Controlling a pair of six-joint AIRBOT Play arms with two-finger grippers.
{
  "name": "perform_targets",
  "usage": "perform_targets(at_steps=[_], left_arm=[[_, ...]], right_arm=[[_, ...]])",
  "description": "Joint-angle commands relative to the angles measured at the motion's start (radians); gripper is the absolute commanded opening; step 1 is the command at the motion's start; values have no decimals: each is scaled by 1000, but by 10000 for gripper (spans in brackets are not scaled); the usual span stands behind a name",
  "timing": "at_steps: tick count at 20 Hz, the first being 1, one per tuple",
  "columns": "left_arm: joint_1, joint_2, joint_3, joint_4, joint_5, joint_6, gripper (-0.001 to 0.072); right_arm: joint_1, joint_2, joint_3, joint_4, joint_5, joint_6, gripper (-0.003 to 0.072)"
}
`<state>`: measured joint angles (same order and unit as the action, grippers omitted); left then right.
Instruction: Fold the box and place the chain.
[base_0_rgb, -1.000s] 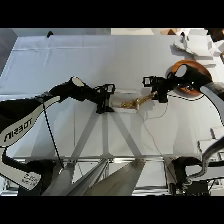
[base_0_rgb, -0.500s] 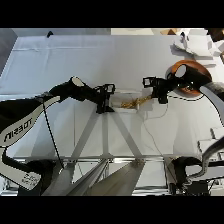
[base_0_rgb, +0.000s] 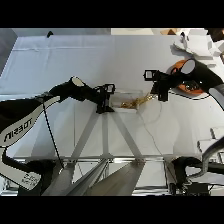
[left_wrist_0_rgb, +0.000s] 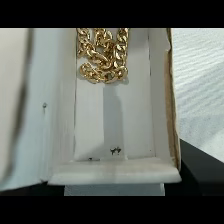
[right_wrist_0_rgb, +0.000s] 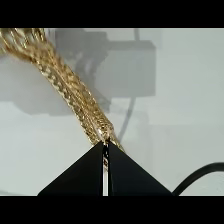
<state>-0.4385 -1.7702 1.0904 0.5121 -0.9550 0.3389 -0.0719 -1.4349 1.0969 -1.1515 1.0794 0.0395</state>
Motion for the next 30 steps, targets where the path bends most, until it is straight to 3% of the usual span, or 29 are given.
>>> perform_targets(at_steps=[1, 5, 11, 16, 19, 22, 27, 30], left_arm=[[0, 0, 0, 0, 0, 0, 188], [0, 0, 0, 0, 0, 0, 188], [0, 0, 0, 0, 0, 0, 188], [0, 0, 0, 0, 0, 0, 188], [0, 0, 0, 0, 0, 0, 188], [0, 0, 0, 0, 0, 0, 188], [0, 0, 0, 0, 0, 0, 188], [0, 0, 0, 0, 0, 0, 188]], right_arm=[[53, 86, 0, 26, 65, 119, 8], [138, 159, 0, 25, 177, 179, 8], [261, 201, 0, 121, 178, 227, 8], [340, 201, 0, 343, -2, 226, 8], [364, 187, 0, 392, -137, 226, 8], [364, 144, 0, 354, -149, 251, 9], [368, 122, -3, 35, -144, 414, 9], [368, 121, -3, -34, -144, 436, 9]])
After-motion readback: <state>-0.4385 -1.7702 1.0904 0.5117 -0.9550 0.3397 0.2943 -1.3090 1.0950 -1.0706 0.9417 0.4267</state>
